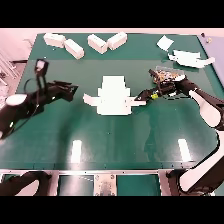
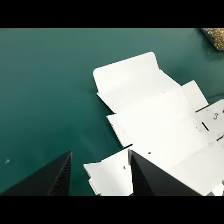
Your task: Fold the box and place the chain.
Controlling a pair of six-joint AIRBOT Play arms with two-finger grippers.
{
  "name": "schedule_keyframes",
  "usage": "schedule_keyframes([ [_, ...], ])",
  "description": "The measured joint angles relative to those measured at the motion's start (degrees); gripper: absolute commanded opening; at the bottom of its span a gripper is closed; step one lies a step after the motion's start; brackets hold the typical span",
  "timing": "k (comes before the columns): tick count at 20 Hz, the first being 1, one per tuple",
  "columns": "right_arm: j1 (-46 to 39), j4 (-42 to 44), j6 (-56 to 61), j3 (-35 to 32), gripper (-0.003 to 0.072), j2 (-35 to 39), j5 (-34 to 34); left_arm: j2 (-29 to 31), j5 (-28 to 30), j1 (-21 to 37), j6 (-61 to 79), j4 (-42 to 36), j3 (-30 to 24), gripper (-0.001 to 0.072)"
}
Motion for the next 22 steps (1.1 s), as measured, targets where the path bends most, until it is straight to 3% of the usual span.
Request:
schedule_keyframes([
  [4, -0.11, -0.09, -0.24, 0.0, -0.0002, 0.0, -0.04, -13.22, -6.91, -0.02, -7.67, 8.07, 12.0, 0.0443],
  [12, -0.17, 0.92, -0.52, 0.0, -0.0002, 0.0, -0.63, -30.01, -17.27, 0.0, -17.7, 17.57, 30.25, 0.0444],
  [22, 0.44, 3.19, -0.52, 0.0, -0.0002, -0.02, -0.87, -46.05, -28.79, -1.95, -23.69, 18.88, 47.74, 0.0444],
])
